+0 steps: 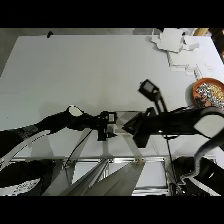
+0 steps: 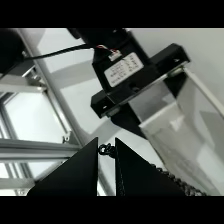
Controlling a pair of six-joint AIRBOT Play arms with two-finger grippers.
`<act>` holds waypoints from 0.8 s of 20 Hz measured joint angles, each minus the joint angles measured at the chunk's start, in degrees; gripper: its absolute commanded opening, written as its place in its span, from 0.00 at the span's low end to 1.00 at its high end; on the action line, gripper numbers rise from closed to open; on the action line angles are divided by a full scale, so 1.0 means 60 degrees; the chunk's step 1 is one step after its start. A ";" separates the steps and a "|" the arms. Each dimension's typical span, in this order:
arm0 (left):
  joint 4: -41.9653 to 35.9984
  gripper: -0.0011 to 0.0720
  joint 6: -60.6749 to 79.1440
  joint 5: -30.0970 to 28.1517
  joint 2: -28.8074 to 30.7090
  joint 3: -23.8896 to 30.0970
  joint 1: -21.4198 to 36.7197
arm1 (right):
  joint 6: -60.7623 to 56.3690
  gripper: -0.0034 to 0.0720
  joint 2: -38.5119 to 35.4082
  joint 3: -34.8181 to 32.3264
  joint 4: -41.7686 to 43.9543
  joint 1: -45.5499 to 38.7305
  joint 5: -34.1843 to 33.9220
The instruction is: Fold the box and place the chain.
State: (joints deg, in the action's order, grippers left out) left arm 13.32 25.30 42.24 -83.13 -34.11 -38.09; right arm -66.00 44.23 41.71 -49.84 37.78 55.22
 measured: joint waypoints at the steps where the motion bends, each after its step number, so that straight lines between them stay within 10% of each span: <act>1: 0.0000 0.22 0.0000 0.0000 0.0000 0.0000 0.0000 | -0.0004 0.07 0.0339 0.0000 -0.0069 0.0280 -0.0164; 4: 0.0000 0.22 0.0000 0.0000 0.0000 0.0000 0.0000 | -0.0313 0.08 0.1260 0.0000 -0.0583 0.0809 -0.0634; 7: 0.0000 0.22 -0.0004 0.0000 0.0000 0.0000 0.0000 | -0.0798 0.47 0.1687 0.0004 -0.1519 0.0958 -0.0747; 16: 0.0000 0.22 0.0000 0.0000 0.0000 0.0000 0.0000 | 0.3180 0.27 0.0171 -0.0022 -0.3956 -0.1708 0.2062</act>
State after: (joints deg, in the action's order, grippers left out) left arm 13.32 25.30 42.24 -83.13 -34.11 -38.09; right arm -46.92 45.25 41.58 -73.58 27.53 67.59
